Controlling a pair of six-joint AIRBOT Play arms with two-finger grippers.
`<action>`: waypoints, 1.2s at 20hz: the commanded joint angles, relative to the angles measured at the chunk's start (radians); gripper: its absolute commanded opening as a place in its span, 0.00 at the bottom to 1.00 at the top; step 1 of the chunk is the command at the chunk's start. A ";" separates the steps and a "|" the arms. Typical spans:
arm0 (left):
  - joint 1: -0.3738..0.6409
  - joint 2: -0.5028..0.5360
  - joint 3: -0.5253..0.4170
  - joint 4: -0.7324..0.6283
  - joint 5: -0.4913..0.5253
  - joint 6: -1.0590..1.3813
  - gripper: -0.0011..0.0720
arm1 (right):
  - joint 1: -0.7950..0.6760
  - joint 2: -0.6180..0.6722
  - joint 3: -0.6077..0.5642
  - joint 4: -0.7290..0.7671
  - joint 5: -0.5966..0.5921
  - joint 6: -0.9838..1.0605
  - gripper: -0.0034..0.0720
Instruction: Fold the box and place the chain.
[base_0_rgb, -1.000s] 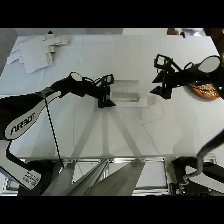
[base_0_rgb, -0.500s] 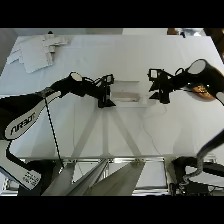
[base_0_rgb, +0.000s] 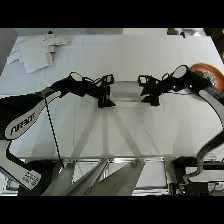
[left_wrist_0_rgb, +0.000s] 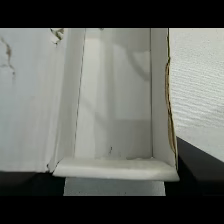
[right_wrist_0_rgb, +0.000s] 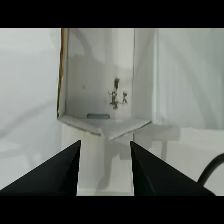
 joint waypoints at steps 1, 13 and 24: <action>0.000 0.000 0.000 0.000 0.000 0.000 0.48 | 0.023 -0.023 0.000 0.051 -0.051 -0.007 0.41; 0.000 0.000 0.000 0.000 0.000 0.000 0.48 | 0.031 -0.023 0.000 0.122 -0.013 -0.007 0.26; 0.000 0.000 0.000 0.000 0.000 0.000 0.48 | 0.029 -0.023 0.000 0.108 -0.026 0.007 0.07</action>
